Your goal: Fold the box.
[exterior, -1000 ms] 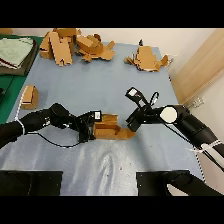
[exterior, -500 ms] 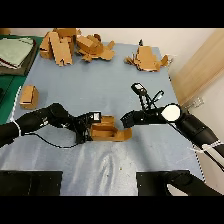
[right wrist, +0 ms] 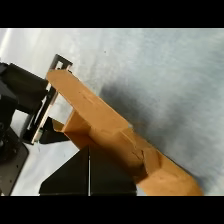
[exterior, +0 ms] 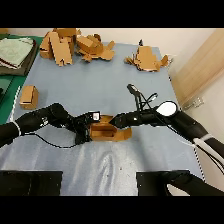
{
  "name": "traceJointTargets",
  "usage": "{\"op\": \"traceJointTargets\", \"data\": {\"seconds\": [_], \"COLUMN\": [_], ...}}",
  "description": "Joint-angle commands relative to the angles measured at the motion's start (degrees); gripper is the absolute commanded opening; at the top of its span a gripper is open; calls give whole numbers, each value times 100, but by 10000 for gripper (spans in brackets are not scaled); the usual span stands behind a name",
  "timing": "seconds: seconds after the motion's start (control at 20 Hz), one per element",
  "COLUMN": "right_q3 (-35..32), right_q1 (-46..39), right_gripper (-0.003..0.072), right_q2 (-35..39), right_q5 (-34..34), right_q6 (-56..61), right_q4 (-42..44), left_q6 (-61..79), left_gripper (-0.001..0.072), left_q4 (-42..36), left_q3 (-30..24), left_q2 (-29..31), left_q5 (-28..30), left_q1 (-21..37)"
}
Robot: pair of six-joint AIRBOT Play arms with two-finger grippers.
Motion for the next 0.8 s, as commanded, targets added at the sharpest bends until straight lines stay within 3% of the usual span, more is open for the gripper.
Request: {"op": "traceJointTargets", "data": {"seconds": [0.0, 0.15, 0.75], "right_q3": [0, 0, -142], "right_q1": [7, 4, 7], "right_gripper": [2, 1, 1], "right_q2": [-789, -1108, -1252], "right_q5": [-197, -553, -734], "right_q6": [-1329, -1556, -1528], "right_q4": [1351, 1370, 835], "left_q6": [-98, -94, -92], "left_gripper": [355, 355, 355], "left_q4": [59, 59, 59], "left_q3": [-2, -2, -2], "left_q2": [2, 0, 2], "left_q5": [2, 2, 0], "left_q1": [-4, -4, -9]}}
